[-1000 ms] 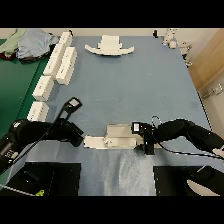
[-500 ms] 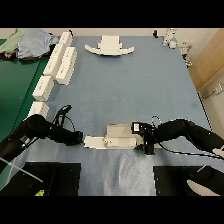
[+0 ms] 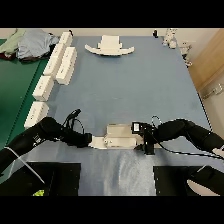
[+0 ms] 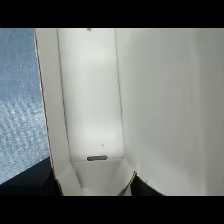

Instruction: Fold the box.

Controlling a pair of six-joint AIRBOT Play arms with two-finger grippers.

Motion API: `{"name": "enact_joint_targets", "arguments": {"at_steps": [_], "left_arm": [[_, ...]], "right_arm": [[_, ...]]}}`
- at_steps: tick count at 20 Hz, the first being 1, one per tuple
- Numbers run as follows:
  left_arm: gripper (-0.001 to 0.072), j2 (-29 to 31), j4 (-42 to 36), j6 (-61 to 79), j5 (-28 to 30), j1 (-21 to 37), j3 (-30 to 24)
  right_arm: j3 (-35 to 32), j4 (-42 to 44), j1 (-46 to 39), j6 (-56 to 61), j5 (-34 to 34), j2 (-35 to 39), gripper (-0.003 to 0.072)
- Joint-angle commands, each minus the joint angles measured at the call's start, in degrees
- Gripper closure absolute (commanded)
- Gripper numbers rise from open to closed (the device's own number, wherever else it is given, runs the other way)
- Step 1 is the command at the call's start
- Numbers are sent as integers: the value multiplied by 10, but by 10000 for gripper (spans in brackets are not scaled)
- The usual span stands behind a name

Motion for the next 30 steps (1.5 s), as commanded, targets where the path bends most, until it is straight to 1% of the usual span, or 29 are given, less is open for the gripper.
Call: {"name": "enact_joint_targets", "arguments": {"at_steps": [1,3,5,9,15,16,17,18,21,23,25,27,28,29,30], "left_arm": [[698,-3,-38,3,42,-46,-8],[698,-3,-50,7,60,-67,-7],[698,-3,-60,7,67,-72,-6],[698,-3,-60,7,48,-72,8],[685,-3,-56,6,41,-71,57],[481,-3,-56,6,39,-71,63],[321,-3,-56,1,34,-71,67],[332,-3,-56,1,31,-71,70],[330,-3,-59,-4,25,-72,76],[330,-3,-59,-4,46,-72,76],[329,-4,-74,1,53,-74,76],[330,-5,-74,10,50,-96,77],[330,-5,-68,-12,56,-116,80],[330,-5,-45,-50,69,-135,85],[330,-5,-3,-103,84,-156,92]], "right_arm": [[0,0,0,0,0,0,245],[0,0,0,0,0,0,245],[0,0,0,0,0,0,245],[0,0,0,0,0,0,246],[0,0,0,0,0,0,245],[0,0,0,0,0,0,246],[0,0,0,0,0,0,246],[0,0,0,0,0,0,245],[0,0,0,0,0,0,245],[0,0,0,0,0,0,245],[0,0,0,0,0,0,245],[0,0,0,0,0,0,245],[0,0,0,0,0,0,246],[0,0,0,0,0,0,245],[0,0,0,0,0,0,245]]}}
